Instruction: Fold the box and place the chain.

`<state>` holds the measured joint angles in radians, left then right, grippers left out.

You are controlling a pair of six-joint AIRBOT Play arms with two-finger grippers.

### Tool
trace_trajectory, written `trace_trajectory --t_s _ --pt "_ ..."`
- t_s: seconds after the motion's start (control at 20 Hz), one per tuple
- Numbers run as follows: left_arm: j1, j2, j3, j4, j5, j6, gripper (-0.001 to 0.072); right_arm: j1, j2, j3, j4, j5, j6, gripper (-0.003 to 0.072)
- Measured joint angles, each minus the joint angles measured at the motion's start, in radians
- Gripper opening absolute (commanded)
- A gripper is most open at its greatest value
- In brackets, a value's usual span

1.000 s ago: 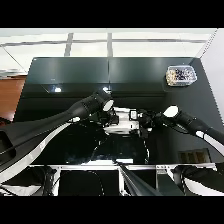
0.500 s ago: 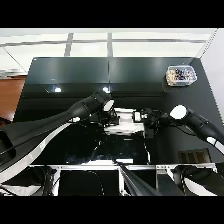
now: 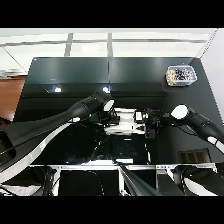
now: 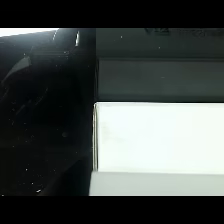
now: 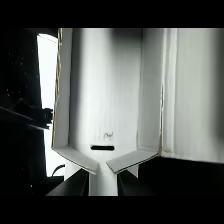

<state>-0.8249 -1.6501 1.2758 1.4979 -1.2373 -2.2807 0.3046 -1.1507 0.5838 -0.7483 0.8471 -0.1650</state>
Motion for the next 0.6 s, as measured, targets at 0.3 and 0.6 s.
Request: trace_trajectory --t_s 0.3,0.6 --pt "0.000 0.000 0.000 0.001 -0.002 -0.001 0.0027 0.015 -0.040 0.000 0.148 -0.019 -0.013 0.0186" --pt "0.000 0.000 0.000 0.000 -0.002 -0.002 0.0027 0.024 -0.071 0.000 0.245 -0.039 -0.014 0.0307"
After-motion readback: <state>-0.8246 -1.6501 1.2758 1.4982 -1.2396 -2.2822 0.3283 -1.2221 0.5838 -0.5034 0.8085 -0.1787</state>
